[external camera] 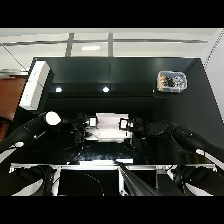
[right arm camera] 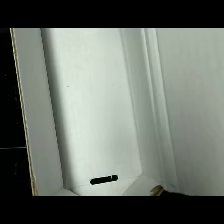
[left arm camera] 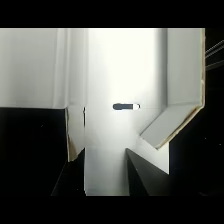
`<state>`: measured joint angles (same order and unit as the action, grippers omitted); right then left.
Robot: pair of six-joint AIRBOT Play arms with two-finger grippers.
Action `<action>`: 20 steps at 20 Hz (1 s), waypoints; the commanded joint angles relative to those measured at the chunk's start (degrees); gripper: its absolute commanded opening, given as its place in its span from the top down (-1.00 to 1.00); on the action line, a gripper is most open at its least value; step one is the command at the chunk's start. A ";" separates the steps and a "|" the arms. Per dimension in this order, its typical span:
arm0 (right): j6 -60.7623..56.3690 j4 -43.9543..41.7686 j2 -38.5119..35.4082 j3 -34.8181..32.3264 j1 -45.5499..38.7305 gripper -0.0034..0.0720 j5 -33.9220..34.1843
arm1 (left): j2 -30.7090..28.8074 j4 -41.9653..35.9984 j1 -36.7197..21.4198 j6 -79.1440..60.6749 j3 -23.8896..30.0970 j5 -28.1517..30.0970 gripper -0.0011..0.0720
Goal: Fold the box and place the chain.
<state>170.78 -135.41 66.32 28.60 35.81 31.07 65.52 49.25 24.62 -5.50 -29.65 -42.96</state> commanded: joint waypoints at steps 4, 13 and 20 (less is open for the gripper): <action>0.02 0.04 0.00 0.02 0.00 -0.54 0.00 | 0.02 0.15 1.90 -0.50 0.02 0.26 -0.15; 0.02 0.04 0.00 0.02 0.00 -0.54 0.00 | -0.92 -0.37 1.55 1.46 0.00 -3.13 -0.13; 0.02 0.04 0.00 0.02 0.00 -0.54 0.00 | -0.92 -3.54 1.55 1.44 0.00 -3.58 0.19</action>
<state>170.82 -135.35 66.30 28.60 35.81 31.09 64.62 47.75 26.22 -4.14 -29.65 -46.28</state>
